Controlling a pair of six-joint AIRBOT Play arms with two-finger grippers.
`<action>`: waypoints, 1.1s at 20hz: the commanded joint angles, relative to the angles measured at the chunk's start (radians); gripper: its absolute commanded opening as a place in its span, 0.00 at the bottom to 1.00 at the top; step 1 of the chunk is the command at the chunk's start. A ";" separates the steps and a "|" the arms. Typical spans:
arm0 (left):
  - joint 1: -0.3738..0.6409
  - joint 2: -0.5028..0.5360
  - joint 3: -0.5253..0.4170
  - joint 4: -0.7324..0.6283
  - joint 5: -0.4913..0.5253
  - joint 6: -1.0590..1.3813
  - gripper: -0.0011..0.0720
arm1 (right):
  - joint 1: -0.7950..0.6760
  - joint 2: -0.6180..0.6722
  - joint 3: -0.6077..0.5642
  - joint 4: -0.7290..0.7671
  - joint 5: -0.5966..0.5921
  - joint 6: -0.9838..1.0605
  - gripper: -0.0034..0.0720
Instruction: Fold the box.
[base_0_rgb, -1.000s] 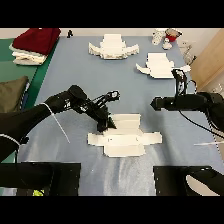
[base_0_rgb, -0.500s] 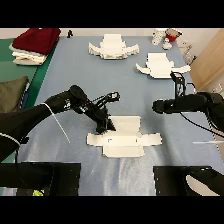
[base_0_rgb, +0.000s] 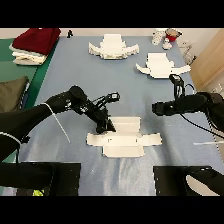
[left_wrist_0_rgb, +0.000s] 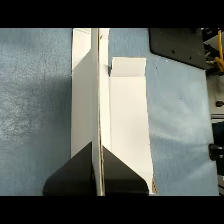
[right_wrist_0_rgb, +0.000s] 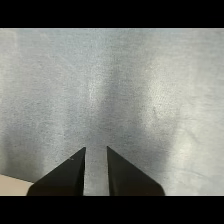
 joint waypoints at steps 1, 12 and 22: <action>0.000 -0.009 0.000 0.002 0.010 0.001 0.04 | 0.000 0.000 0.001 0.001 -0.004 0.000 0.31; 0.000 -0.009 0.000 0.002 0.011 0.002 0.04 | 0.040 0.136 -0.007 0.113 -0.354 0.040 0.05; 0.000 -0.009 0.000 0.002 0.010 0.002 0.04 | 0.940 0.241 -0.163 -0.102 -0.087 0.313 0.06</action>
